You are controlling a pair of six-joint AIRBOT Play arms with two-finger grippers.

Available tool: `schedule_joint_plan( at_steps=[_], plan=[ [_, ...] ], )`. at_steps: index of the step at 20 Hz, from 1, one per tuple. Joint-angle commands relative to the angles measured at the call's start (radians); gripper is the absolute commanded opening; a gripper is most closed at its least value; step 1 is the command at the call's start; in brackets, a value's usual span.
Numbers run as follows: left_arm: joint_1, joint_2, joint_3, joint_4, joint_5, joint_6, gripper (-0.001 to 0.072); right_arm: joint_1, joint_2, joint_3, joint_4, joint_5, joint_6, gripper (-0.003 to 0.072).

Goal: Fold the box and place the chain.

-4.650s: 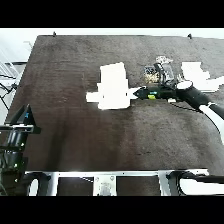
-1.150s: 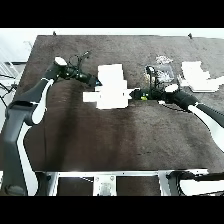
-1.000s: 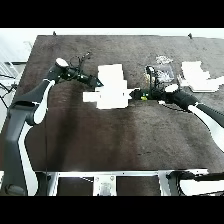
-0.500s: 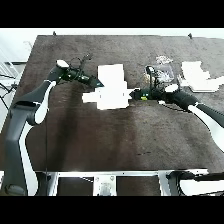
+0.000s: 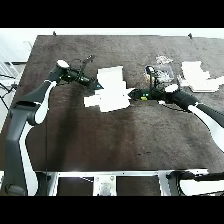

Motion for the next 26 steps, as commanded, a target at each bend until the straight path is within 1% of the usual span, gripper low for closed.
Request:
schedule_joint_plan(
  at_steps=[1, 3, 7, 10, 11, 12, 13, 15, 19, 22, 26],
  plan=[
    [0.001, 0.001, 0.0, 0.0, -0.018, 0.076, 0.0021, -0.005, 0.005, 0.0, -0.001, 0.019, 0.0, 0.0278],
    [0.001, 0.003, 0.0, 0.0, -0.032, 0.14, 0.002, -0.023, 0.021, 0.0, -0.003, 0.035, 0.0, 0.0278],
    [0.001, 0.005, 0.0, 0.002, -0.035, 0.299, 0.0015, -0.093, 0.092, 0.0, -0.002, 0.057, 0.001, 0.0278],
    [0.001, 0.028, -0.006, 0.003, -0.023, 0.382, 0.0015, -0.134, 0.115, 0.0, -0.004, 0.145, 0.0, 0.028],
    [0.0, 0.042, -0.014, 0.007, -0.018, 0.403, 0.0015, -0.147, 0.115, -0.004, -0.003, 0.155, 0.001, 0.0356],
    [-0.002, 0.06, -0.029, 0.014, -0.011, 0.423, 0.0015, -0.156, 0.116, -0.013, -0.003, 0.151, 0.0, 0.0473],
    [-0.006, 0.08, -0.051, 0.028, 0.0, 0.445, 0.0015, -0.163, 0.117, -0.021, -0.003, 0.15, 0.0, 0.0482],
    [-0.024, 0.109, -0.1, 0.051, 0.049, 0.489, 0.0015, -0.167, 0.117, -0.04, -0.003, 0.151, -0.026, 0.0482],
    [-0.073, 0.113, -0.167, 0.072, 0.132, 0.563, 0.0015, -0.176, 0.117, -0.069, -0.004, 0.14, -0.054, 0.0482],
    [-0.074, 0.113, -0.207, 0.051, 0.156, 0.593, 0.0015, -0.189, 0.117, -0.08, -0.002, 0.139, -0.076, 0.0482],
    [-0.074, 0.113, -0.228, 0.026, 0.184, 0.627, 0.0015, -0.188, 0.117, -0.08, 0.0, 0.135, -0.102, 0.0482]
  ],
)
